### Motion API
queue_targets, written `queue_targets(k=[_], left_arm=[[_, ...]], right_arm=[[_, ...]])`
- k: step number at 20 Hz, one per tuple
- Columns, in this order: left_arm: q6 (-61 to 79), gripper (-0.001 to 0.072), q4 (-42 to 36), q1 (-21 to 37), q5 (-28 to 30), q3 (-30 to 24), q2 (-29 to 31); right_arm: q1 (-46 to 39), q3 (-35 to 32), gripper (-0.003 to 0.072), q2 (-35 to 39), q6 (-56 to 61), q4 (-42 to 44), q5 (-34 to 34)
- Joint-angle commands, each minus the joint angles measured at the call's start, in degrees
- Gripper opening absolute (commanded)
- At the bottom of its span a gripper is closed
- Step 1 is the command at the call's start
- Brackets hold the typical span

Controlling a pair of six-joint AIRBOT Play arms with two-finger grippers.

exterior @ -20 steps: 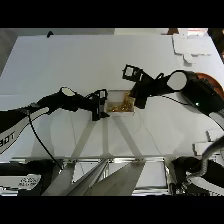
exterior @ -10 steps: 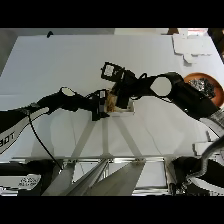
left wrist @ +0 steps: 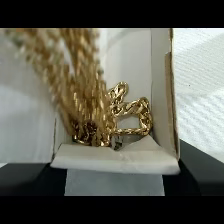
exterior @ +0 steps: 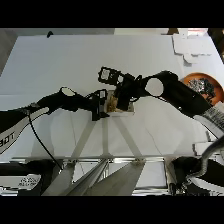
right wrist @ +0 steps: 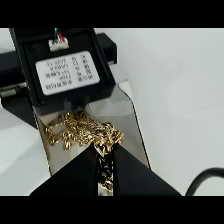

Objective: Fold the box and place the chain.

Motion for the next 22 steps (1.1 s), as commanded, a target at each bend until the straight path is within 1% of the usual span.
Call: queue_targets(k=[1,2,3,8,12,13,14,15,17,19,20,21,22], left_arm=[[0.0,0.0277,0.0,0.0,0.0,0.0,0.0],[0.0,0.0277,0.0,0.0,0.0,0.0,0.0],[0.0,0.0277,0.0,0.0,0.0,0.0,0.0],[0.0,0.0277,0.0,0.0,0.0,0.0,0.0],[0.0,0.0277,0.0,0.0,0.0,0.0,0.0],[0.0,0.0277,0.0,0.0,0.0,0.0,0.0],[0.0,0.0277,0.0,0.0,0.0,0.0,0.0],[0.0,0.0277,0.0,0.0,0.0,0.0,0.0],[0.0,0.0277,0.0,0.0,0.0,0.0,0.0],[0.0,0.0277,0.0,0.0,0.0,0.0,0.0],[0.0,0.0277,0.0,0.0,0.0,0.0,0.0],[0.0,0.0277,0.0,0.0,0.0,0.0,0.0],[0.0,0.0277,0.0,0.0,0.0,0.0,0.0]], right_arm=[[-1.2,0.1,0.0245,-0.1,2.4,-1.8,1.6],[-1.6,0.1,0.0440,-0.1,3.0,-1.8,1.4],[-1.9,0.1,0.0479,-0.1,3.2,-1.9,1.4],[-3.1,0.1,0.0479,0.5,3.2,-2.0,1.5],[-7.9,0.1,0.0477,2.2,7.5,-2.0,3.0],[-10.1,0.1,0.0448,2.6,8.8,-1.9,4.8],[-12.8,0.1,0.0382,2.5,9.2,-1.6,7.8],[-15.3,-0.5,0.0353,2.5,8.9,-1.2,10.2],[-20.4,-3.5,0.0351,2.5,4.0,1.0,11.7],[-24.2,-7.7,0.0344,2.1,-5.5,5.7,11.1],[-25.2,-9.3,0.0251,1.4,-9.4,7.7,11.0],[-25.7,-10.3,0.0073,0.1,-11.0,8.9,10.7],[-25.7,-10.9,0.0031,-1.6,-10.9,9.4,9.4]])
